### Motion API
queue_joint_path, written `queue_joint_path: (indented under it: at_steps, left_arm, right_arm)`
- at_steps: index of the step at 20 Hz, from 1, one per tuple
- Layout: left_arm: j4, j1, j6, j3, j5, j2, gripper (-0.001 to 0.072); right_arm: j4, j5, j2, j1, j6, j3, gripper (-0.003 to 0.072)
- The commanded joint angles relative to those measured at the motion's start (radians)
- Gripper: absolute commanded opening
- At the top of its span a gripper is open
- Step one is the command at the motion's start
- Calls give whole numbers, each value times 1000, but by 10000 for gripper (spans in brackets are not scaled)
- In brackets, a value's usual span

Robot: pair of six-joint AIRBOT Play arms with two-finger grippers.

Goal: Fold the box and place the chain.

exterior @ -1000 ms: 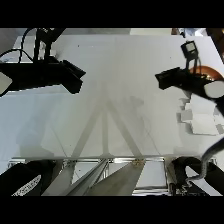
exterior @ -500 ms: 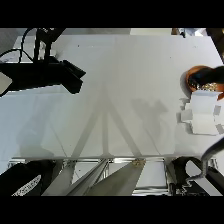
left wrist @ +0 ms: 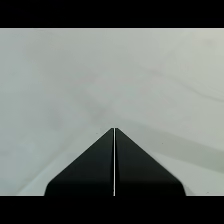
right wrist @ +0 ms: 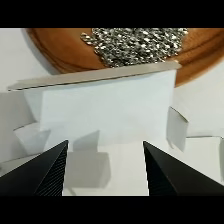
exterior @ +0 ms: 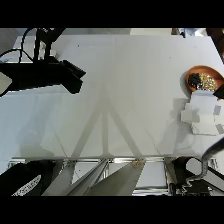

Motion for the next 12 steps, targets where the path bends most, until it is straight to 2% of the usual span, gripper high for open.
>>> queue_joint_path:
  at_steps: [1,10,12]
  left_arm:
    - [0,1,0,0,0,1,9]
    - [0,1,0,0,0,1,9]
    - [0,1,0,0,0,1,9]
  right_arm:
    - [-183,-33,-56,-47,80,0,529]
    - [-223,-74,-58,-203,71,0,521]
    - [-271,-82,-58,-218,71,0,521]
